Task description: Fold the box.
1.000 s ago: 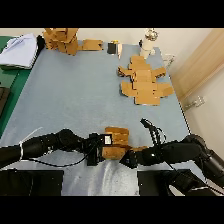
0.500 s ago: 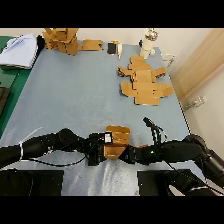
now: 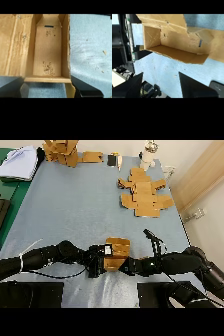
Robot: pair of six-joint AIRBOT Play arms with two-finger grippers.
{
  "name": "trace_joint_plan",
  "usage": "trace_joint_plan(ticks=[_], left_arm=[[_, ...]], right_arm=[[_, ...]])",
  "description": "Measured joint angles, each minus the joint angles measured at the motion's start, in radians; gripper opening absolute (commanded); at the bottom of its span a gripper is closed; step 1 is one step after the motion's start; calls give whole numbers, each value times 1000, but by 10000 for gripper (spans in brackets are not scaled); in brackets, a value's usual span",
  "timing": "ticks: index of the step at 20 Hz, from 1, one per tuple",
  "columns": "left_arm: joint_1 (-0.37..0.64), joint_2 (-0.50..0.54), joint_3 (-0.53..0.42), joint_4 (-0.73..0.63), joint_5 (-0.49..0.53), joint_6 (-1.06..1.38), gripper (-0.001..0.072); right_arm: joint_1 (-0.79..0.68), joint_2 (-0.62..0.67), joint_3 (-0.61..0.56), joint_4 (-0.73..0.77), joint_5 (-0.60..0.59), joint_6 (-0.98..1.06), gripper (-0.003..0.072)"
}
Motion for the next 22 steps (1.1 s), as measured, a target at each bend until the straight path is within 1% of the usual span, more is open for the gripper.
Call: trace_joint_plan(ticks=[3, 4, 5, 12, 22], left_arm=[[-2, 0, 0, -10, -3, 0, 597], [-3, 0, 0, -10, -3, 0, 622], [-3, 0, 0, -4, -5, 3, 704], [-4, 0, 0, 30, -6, 22, 703], [-5, 0, 2, 32, -7, 60, 703]], right_arm=[[0, 0, 0, 0, 0, 0, 704], [0, 0, 0, 0, 0, 0, 704], [0, 0, 0, 0, 0, 0, 704], [0, 0, 0, 0, 0, 0, 704], [0, 0, 0, 0, 0, 0, 704]])
